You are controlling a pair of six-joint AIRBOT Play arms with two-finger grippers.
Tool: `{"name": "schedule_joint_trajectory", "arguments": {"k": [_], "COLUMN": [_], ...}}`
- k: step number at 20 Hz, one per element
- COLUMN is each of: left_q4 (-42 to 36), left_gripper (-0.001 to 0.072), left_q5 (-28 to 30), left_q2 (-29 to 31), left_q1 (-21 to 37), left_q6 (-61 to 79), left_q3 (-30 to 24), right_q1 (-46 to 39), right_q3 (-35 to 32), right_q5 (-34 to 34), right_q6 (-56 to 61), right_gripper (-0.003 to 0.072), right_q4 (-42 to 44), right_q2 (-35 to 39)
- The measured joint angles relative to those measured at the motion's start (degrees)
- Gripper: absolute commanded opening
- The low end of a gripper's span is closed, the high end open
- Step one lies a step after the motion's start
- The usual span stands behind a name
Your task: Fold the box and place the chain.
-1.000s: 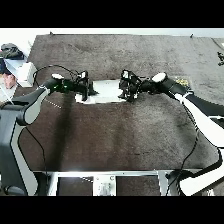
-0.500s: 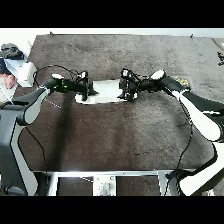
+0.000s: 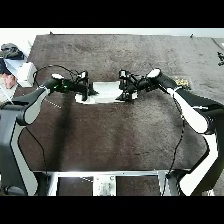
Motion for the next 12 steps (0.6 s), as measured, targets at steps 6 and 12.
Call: {"name": "schedule_joint_trajectory", "arguments": {"k": [6,12], "left_q4": [0.0,0.0], "left_gripper": [0.0013,0.0013], "left_q5": [0.0,0.0], "left_q2": [0.0,0.0], "left_q1": [0.0,0.0], "left_q6": [0.0,0.0], "left_q3": [0.0,0.0], "right_q1": [0.0,-0.4], "right_q3": [1.7,5.9], "right_q5": [1.9,5.6], "right_q6": [0.0,1.4], "right_gripper": [0.0659,0.0658], "right_q4": [0.3,0.1], "right_q2": [-3.0,-6.3]}}
